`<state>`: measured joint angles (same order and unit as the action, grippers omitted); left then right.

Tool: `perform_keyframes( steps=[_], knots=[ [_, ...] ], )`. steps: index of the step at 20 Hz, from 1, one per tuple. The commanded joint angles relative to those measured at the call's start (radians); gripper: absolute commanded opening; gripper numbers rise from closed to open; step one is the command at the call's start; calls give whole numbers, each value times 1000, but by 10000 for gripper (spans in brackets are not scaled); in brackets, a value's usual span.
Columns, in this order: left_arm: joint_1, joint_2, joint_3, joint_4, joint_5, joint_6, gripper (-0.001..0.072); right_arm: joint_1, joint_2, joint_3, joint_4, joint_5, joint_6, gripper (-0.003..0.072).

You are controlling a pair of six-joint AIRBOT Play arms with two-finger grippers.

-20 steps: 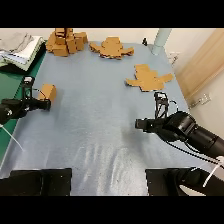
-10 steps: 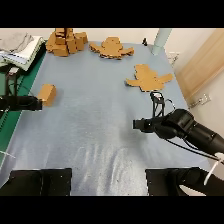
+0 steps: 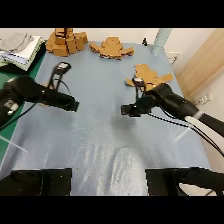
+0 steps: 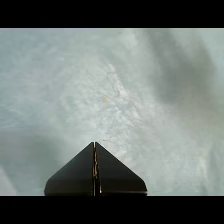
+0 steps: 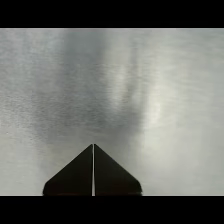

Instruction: Fold the box.

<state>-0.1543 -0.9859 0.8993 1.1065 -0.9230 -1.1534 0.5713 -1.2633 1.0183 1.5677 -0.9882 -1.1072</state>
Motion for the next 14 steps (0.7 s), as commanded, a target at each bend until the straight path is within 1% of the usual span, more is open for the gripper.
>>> perform_keyframes(
  steps=[1,2,5,14],
  knots=[
    [-97,-116,12,23,5,-130,10,-8,-138,68,112,-15,-89,9],
    [-103,-135,12,11,7,-130,11,-8,-160,68,136,-15,-100,8],
    [-114,-169,11,-7,0,-119,14,-8,-183,68,141,-21,-101,9],
    [-113,-169,11,-7,-1,-119,15,-9,-182,68,139,-21,-101,9]
  ],
)
